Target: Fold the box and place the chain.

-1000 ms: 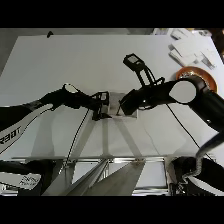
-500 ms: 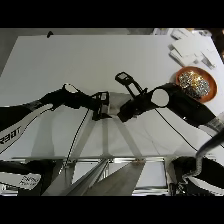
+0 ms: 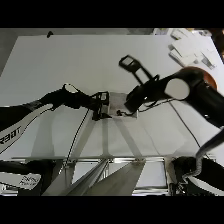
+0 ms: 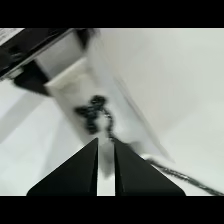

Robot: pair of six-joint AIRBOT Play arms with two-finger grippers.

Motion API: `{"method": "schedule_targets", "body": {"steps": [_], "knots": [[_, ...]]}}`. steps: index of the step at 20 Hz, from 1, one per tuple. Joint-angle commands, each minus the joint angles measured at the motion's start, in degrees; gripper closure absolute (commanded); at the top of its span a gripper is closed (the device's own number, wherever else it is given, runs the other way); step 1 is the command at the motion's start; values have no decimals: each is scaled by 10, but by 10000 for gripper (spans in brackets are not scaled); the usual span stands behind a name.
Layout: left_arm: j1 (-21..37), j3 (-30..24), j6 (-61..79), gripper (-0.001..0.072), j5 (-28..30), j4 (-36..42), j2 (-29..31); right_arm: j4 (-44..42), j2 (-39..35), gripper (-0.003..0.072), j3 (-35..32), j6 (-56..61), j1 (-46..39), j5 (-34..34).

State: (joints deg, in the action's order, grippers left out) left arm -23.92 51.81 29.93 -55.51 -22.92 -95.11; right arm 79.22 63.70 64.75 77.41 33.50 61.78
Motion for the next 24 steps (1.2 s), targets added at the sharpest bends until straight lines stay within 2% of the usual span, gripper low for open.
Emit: {"method": "schedule_targets", "body": {"steps": [1,6,9,10,11,12,20,24], "knots": [[0,0,0,622,0,0,0,93,-22,653,37,38,-81,33],[0,0,0,622,0,0,0,90,40,668,24,83,-247,68],[0,0,0,622,0,0,0,89,87,649,0,83,-277,56],[0,0,0,622,0,0,0,87,101,540,-9,83,-276,50],[0,0,0,622,0,0,0,84,116,399,-21,81,-273,45],[0,0,0,622,0,0,0,83,129,343,-30,80,-269,38],[0,0,0,622,0,0,0,82,217,349,-42,81,-233,18],[0,0,0,622,0,0,0,83,233,349,-56,110,-233,15]]}}
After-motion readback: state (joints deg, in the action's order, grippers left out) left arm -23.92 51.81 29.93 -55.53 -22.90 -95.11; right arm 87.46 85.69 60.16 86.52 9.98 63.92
